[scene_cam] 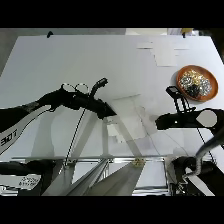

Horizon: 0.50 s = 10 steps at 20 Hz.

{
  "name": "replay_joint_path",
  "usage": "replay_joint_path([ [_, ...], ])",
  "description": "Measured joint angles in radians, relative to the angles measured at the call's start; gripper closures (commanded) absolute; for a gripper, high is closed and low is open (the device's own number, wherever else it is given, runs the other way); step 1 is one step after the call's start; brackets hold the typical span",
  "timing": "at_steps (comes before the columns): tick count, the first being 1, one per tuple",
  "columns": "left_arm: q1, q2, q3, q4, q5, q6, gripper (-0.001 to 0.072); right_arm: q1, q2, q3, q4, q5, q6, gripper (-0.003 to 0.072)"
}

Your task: Fold the box and place the chain.

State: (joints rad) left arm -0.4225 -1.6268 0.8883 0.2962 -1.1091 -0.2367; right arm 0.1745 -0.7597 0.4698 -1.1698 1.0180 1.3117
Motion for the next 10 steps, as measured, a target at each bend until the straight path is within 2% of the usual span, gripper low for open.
replay_joint_path([
  [3,0.000,0.005,0.000,0.008,0.014,0.060,0.0708,0.000,0.000,0.000,0.003,-0.001,0.000,0.0666],
  [4,0.000,0.009,0.000,0.011,0.019,0.086,0.0707,0.000,0.000,0.000,0.008,-0.001,0.000,0.0591],
  [6,-0.001,0.022,0.000,0.018,0.042,0.136,0.0709,0.000,0.000,0.000,0.028,0.000,0.001,0.0378],
  [7,-0.002,0.034,0.002,0.019,0.047,0.158,0.0709,0.000,0.000,0.002,0.043,0.000,0.001,0.0337],
  [10,-0.014,0.066,0.018,0.086,0.069,0.188,0.0706,0.000,0.001,0.024,0.076,-0.001,0.000,0.0337],
])
